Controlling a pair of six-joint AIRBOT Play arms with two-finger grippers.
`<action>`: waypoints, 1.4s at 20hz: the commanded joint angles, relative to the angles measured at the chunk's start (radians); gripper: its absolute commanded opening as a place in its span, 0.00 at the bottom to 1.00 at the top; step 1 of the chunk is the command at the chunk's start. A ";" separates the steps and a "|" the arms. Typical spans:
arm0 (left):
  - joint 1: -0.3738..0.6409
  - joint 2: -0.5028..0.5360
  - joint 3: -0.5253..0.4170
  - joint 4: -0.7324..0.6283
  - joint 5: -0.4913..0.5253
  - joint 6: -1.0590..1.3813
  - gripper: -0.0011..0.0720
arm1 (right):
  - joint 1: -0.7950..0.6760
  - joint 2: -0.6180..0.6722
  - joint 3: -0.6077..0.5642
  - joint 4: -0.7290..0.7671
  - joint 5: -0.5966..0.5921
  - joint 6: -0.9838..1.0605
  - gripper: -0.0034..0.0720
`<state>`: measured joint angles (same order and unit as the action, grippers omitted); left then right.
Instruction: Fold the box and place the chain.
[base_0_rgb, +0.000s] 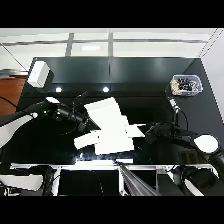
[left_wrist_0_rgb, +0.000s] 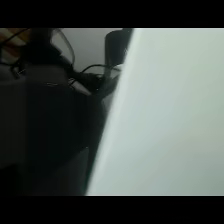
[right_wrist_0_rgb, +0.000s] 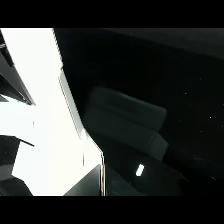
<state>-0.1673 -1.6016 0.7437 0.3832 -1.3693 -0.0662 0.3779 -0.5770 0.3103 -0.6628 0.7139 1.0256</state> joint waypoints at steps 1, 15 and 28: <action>-0.001 -0.001 0.001 -0.005 -0.005 0.013 0.21 | 0.000 0.001 0.000 0.000 0.000 0.000 0.08; -0.110 0.145 0.000 0.144 0.188 0.145 0.05 | -0.237 0.003 0.200 -0.377 0.126 -0.001 0.90; -0.317 0.327 -0.136 0.237 0.653 0.257 0.05 | -0.206 0.002 0.119 -0.471 0.164 -0.219 1.00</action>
